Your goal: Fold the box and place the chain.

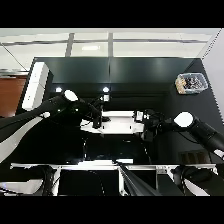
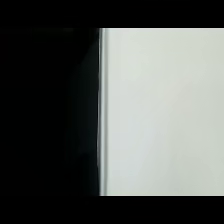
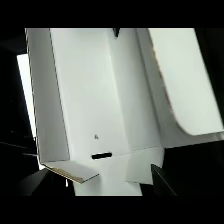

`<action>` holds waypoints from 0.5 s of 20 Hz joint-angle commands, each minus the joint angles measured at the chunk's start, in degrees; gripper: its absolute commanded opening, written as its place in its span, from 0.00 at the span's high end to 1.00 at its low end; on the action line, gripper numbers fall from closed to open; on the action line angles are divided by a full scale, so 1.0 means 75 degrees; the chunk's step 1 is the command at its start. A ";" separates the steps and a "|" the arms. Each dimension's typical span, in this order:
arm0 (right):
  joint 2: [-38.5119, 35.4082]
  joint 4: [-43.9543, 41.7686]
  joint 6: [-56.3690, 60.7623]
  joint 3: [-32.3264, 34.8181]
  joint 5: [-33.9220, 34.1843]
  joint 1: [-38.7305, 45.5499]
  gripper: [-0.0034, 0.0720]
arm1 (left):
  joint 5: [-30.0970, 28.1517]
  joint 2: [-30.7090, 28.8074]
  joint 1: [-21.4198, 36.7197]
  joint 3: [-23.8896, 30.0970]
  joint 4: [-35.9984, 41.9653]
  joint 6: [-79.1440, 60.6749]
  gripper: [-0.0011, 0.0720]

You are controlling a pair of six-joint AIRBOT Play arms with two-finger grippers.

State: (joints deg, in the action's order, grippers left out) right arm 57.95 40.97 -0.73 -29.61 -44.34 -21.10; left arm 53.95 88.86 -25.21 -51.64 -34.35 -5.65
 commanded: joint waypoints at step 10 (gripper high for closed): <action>0.0012 0.0315 0.1029 0.0163 -0.0731 -0.0108 0.01 | -0.0023 0.0000 -0.0003 -0.0006 -0.0017 -0.0015 0.94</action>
State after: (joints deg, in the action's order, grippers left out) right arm 57.98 47.24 6.31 -29.17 -49.36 -21.37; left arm 53.82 88.86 -25.23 -51.64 -34.41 -5.67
